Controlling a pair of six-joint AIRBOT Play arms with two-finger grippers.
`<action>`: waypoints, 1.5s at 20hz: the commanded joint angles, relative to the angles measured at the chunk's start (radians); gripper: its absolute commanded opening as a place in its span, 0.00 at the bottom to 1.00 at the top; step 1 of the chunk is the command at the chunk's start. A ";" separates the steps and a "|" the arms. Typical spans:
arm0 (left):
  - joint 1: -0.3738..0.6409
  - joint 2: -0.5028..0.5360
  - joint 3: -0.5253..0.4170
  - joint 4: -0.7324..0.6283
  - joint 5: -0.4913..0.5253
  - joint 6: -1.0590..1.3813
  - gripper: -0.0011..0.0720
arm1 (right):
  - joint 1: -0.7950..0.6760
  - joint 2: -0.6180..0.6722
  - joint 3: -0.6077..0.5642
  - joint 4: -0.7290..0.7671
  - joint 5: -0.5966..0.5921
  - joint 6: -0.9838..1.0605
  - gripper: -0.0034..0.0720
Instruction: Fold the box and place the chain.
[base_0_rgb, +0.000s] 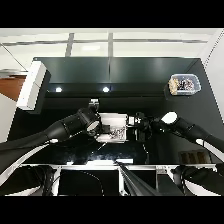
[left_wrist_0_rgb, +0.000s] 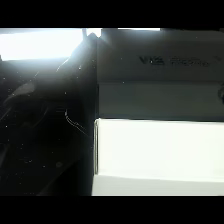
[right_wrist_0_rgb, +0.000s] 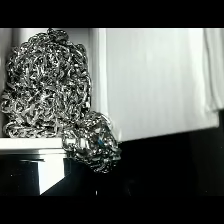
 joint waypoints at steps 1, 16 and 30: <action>0.000 -0.001 0.001 0.000 0.000 0.000 0.06 | 0.001 -0.001 0.001 0.001 -0.001 0.000 0.40; 0.000 -0.001 0.001 0.000 0.000 0.000 0.05 | 0.013 -0.016 0.016 -0.031 0.009 0.027 0.40; 0.000 -0.001 0.001 0.000 0.000 0.000 0.06 | -0.027 0.042 0.018 -0.078 0.018 0.131 0.13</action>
